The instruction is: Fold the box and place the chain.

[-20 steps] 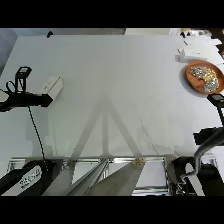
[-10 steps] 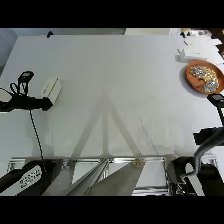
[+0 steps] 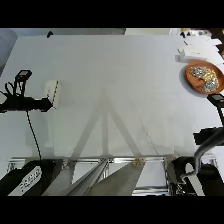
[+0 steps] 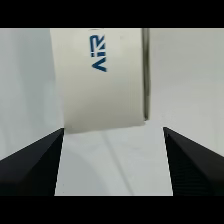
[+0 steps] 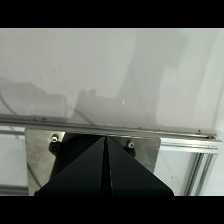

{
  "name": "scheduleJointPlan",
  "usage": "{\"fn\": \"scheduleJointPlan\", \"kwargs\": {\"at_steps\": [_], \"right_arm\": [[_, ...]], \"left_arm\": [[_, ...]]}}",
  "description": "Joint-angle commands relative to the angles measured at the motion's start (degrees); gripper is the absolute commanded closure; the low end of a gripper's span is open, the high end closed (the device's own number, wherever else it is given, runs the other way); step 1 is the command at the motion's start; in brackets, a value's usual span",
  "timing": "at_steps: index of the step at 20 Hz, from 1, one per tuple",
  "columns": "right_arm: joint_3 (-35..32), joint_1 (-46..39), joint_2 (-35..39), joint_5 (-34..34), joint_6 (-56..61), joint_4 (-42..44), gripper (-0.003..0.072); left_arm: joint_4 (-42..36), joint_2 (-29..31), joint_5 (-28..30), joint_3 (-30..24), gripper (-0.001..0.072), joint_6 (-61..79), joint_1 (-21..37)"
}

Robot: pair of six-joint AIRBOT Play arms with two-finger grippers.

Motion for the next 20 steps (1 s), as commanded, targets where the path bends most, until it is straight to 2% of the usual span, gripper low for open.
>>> {"fn": "scheduleJointPlan", "kwargs": {"at_steps": [1, 2, 6, 8, 9, 20], "right_arm": [[0.0, 0.0, 0.0, 0.0, 0.0, 0.0, 0.0667], [0.0, 0.0, 0.0, 0.0, 0.0, 0.0, 0.0667], [0.0, 0.0, 0.1, 0.0, 0.0, 0.0, 0.0667], [0.0, 0.0, 0.0, 0.0, 0.0, 0.0, 0.0667], [0.0, 0.0, 0.1, 0.0, 0.0, 0.0, 0.0667], [0.0, 0.0, 0.0, 0.0, 0.0, 0.0, 0.0667]], "left_arm": [[0.8, 7.1, -1.7, 0.0, 0.0037, 0.1, -2.6], [0.8, 9.4, -2.5, 0.0, 0.004, 0.0, -3.3], [-1.2, 18.1, -7.8, 0.0, 0.031, 0.0, -6.0], [-1.6, 20.6, -10.5, 0.0, 0.0592, 0.0, -8.0], [-1.6, 21.2, -11.6, 0.0, 0.0701, 0.0, -8.9], [-1.5, 21.3, -11.6, 0.0, 0.0698, 0.0, -13.7]]}}
